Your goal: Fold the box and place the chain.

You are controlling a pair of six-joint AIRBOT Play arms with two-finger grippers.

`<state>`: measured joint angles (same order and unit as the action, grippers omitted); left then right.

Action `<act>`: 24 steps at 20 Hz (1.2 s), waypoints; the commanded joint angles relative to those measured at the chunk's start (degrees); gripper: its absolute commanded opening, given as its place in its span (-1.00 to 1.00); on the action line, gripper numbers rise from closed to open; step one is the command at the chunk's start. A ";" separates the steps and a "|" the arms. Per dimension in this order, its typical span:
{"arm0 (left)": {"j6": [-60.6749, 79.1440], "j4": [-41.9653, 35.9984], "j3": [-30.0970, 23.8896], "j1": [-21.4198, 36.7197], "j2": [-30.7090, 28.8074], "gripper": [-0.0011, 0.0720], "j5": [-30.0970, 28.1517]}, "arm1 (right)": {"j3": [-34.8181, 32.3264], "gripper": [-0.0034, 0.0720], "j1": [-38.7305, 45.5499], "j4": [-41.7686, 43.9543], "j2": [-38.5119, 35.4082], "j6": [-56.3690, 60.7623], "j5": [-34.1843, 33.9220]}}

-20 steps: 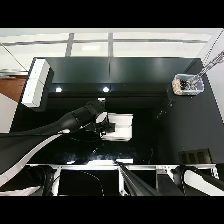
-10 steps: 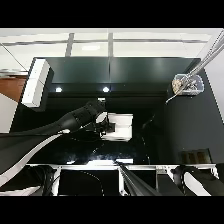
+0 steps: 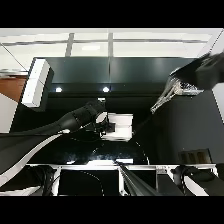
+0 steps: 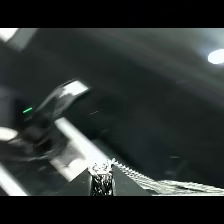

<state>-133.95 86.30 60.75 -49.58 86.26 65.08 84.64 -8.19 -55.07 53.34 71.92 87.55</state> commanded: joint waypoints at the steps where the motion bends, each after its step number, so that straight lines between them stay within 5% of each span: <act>1: 0.00 0.02 0.02 0.00 -0.04 -0.88 -0.07 | -6.97 -0.81 -7.10 4.37 0.09 -0.70 -4.09; 10: 0.00 0.02 0.02 0.00 -0.04 -0.88 -0.09 | -18.56 -0.81 -16.92 4.55 1.40 -0.59 -14.49; 19: 0.00 0.04 0.02 0.00 -0.04 -0.88 -0.13 | -19.82 -0.81 -16.94 -0.22 1.40 1.29 -5.18; 24: 0.00 0.02 0.02 0.00 -0.04 -0.88 -0.09 | -26.38 -0.81 -16.94 7.82 2.25 0.76 -14.67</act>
<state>-133.95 86.32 60.75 -49.58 86.26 64.99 61.30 -25.08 -51.81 55.02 73.06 77.62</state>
